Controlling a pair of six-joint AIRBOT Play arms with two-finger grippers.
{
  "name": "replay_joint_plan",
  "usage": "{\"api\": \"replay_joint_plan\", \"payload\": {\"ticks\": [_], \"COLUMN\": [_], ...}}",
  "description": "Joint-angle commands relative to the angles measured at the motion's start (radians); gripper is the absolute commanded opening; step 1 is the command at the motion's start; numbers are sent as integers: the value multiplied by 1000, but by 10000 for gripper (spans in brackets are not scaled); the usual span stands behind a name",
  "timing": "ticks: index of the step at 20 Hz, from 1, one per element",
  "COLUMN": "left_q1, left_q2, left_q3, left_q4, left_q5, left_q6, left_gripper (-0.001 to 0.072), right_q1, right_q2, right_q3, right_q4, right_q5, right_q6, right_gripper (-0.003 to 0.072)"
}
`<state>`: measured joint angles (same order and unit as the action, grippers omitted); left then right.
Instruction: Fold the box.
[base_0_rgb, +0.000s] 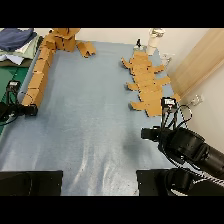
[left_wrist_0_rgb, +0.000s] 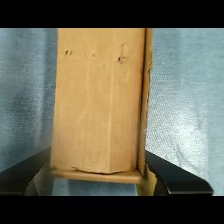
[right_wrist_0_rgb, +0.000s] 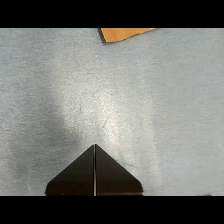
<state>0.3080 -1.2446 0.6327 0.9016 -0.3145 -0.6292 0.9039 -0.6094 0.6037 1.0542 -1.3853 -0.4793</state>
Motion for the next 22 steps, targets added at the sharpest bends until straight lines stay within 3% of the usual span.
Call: {"api": "replay_joint_plan", "payload": {"ticks": [1, 4, 9, 12, 16, 20, 21, 22], "left_q1": [11, 11, 11, 12, 11, 5, -11, -38], "left_q2": [-2, 9, 112, 151, 179, 300, 338, 369], "left_q3": [4, 4, 4, 4, 8, 70, 92, 117], "left_q4": [-1, 0, 18, 143, 357, 373, 357, 339], "left_q5": [-41, -100, -194, -248, -435, -606, -629, -656], "left_q6": [0, 0, -9, -108, -266, -380, -422, -424], "left_gripper": [698, 698, 698, 698, 698, 696, 587, 199], "right_q1": [0, 0, 0, 0, 0, -1, -3, -18], "right_q2": [0, 0, 0, 0, 0, -3, -10, -24], "right_q3": [0, 0, 0, 0, 1, 1, 1, 2], "right_q4": [-1, 0, 10, 47, 62, 100, 112, 130], "right_q5": [1, 0, 0, 0, 0, 47, 72, 103], "right_q6": [1, 0, 0, 0, -1, -1, -2, -19], "right_gripper": [2, 2, 3, 3, 3, 3, 3, 3]}}
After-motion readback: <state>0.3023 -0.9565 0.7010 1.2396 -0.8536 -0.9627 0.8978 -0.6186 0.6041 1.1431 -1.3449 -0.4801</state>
